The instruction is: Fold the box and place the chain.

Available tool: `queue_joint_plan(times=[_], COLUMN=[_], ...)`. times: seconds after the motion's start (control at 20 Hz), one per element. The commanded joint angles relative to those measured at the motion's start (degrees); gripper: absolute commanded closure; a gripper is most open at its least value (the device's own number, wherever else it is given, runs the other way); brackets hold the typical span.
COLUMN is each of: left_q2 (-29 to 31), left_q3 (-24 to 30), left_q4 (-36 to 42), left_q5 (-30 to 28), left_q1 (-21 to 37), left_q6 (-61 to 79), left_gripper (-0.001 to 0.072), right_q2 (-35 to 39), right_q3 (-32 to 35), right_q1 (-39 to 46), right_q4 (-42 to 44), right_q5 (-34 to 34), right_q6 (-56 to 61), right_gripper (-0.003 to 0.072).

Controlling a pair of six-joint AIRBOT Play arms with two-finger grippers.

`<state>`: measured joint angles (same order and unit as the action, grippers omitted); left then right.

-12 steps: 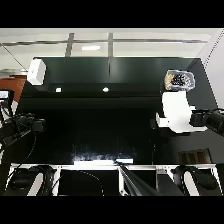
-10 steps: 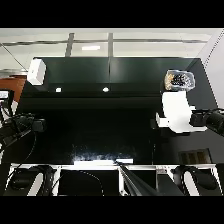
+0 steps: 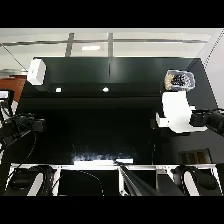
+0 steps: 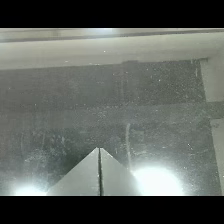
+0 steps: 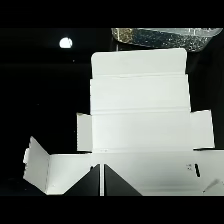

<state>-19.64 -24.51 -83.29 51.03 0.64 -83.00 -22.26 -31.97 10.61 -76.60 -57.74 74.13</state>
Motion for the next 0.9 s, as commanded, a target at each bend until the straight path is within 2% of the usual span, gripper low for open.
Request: queue_joint_plan(times=[0.0, 0.15, 0.35, 0.55, 0.65, 0.7, 0.75, 0.8, 0.85], left_q2=[-0.02, -0.04, -0.15, -0.81, -0.87, -1.20, -2.01, -3.28, -4.72], left_q3=[0.00, -0.02, -0.02, -0.02, -0.02, 0.00, -0.02, -0.02, -0.24], left_q4=[-0.02, 0.31, 1.33, 1.36, 1.60, 2.19, 3.74, 5.88, 6.99], left_q5=[-0.02, -4.74, -9.60, -12.24, -12.59, -14.12, -16.24, -18.43, -19.45], left_q1=[0.00, 0.00, 0.00, 0.00, 0.00, 0.00, 0.00, 0.00, -0.04], left_q6=[0.04, 0.00, 0.02, 0.02, 0.02, 0.02, 0.02, -0.02, 0.11], left_gripper=[0.0679, 0.0678, 0.0678, 0.0678, 0.0678, 0.0670, 0.0360, 0.0001, -0.0009], right_q2=[0.07, 0.07, 0.07, 0.07, -0.09, -0.55, -1.57, -3.41, -6.01], right_q3=[0.02, 0.02, 0.02, 0.02, 0.02, 0.02, 0.04, 0.04, 0.04], right_q1=[-0.02, -0.02, -0.02, -0.02, -0.02, 0.00, 0.00, 0.00, 0.02], right_q4=[0.00, 0.00, 2.60, 5.88, 7.85, 7.76, 7.28, 6.60, 4.92], right_q5=[-0.02, 0.46, 16.94, 23.41, 23.71, 22.99, 22.14, 20.26, 18.01], right_q6=[0.02, -0.02, -2.99, -2.99, -2.95, -2.32, -0.28, 2.51, 5.14], right_gripper=[0.0646, 0.0645, 0.0645, 0.0645, 0.0634, 0.0300, -0.0030, -0.0023, -0.0022])
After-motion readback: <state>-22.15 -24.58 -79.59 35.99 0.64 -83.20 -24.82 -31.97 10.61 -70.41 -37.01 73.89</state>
